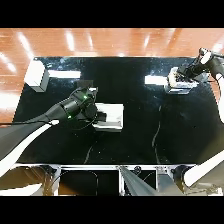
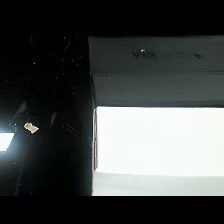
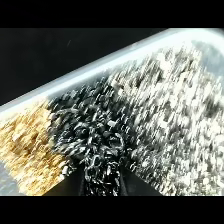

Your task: Fold the box and place the chain.

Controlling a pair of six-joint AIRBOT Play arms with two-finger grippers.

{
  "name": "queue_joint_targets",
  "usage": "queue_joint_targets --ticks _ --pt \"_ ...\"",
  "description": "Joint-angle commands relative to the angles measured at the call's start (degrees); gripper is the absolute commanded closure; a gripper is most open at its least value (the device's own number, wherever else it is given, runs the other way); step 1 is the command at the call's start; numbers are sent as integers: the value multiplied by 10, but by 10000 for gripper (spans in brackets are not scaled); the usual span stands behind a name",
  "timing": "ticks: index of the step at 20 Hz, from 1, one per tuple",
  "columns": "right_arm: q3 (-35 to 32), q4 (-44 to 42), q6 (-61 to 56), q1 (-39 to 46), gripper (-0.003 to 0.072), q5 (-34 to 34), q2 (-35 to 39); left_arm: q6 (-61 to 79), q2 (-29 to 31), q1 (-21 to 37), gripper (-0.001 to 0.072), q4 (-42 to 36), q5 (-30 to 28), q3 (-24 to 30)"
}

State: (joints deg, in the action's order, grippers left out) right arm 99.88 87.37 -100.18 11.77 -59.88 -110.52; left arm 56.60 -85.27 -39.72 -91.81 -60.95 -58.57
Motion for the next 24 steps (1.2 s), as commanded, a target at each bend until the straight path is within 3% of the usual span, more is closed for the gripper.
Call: queue_joint_targets --ticks 1,16,24 --pt "2 -2 18 0 664 10 42 0 0 0 683 0 1 0" --pt "14 -6 62 -10 665 36 418 0 0 0 683 -4 -1 0" --pt "14 -5 85 -125 663 5 589 0 0 0 683 -5 -3 0"
